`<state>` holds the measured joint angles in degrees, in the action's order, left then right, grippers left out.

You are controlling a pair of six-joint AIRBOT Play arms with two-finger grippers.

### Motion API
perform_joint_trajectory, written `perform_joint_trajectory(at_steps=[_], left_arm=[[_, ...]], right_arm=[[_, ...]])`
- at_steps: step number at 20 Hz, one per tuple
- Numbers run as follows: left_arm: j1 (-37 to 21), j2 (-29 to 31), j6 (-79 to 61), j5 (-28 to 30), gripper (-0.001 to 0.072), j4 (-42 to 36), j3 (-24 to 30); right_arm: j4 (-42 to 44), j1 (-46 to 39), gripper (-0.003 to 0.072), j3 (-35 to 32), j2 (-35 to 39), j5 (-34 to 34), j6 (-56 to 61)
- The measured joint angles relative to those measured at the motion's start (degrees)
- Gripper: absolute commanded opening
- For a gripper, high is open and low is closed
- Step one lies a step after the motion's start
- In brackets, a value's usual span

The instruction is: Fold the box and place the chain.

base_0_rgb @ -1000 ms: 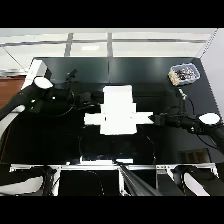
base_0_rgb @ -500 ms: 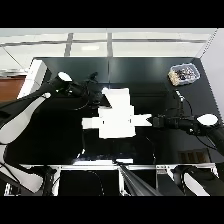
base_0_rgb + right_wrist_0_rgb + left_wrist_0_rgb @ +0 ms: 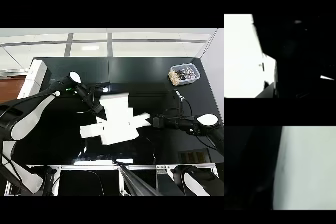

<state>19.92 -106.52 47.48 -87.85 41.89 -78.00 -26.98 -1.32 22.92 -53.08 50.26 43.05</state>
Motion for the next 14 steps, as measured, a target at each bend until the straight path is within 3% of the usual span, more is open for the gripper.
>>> perform_joint_trajectory(at_steps=[4,7,11,14], left_arm=[[0.31,0.81,-0.59,-0.59,0.0027,1.75,-2.4],[0.63,3.96,-0.52,-0.76,0.0026,2.51,-2.45],[3.19,12.83,-3.56,5.55,0.0028,2.58,6.23],[6.54,18.51,-12.72,16.39,0.0028,2.36,15.26]], right_arm=[[-3.43,-0.07,0.0556,2.75,0.0,2.8,-0.02],[-10.34,-0.07,0.0557,9.07,0.04,8.24,-0.07],[-19.74,-0.07,0.0556,17.27,0.04,11.47,-0.42],[-23.08,0.55,0.0556,19.69,-0.31,9.05,-1.33]])
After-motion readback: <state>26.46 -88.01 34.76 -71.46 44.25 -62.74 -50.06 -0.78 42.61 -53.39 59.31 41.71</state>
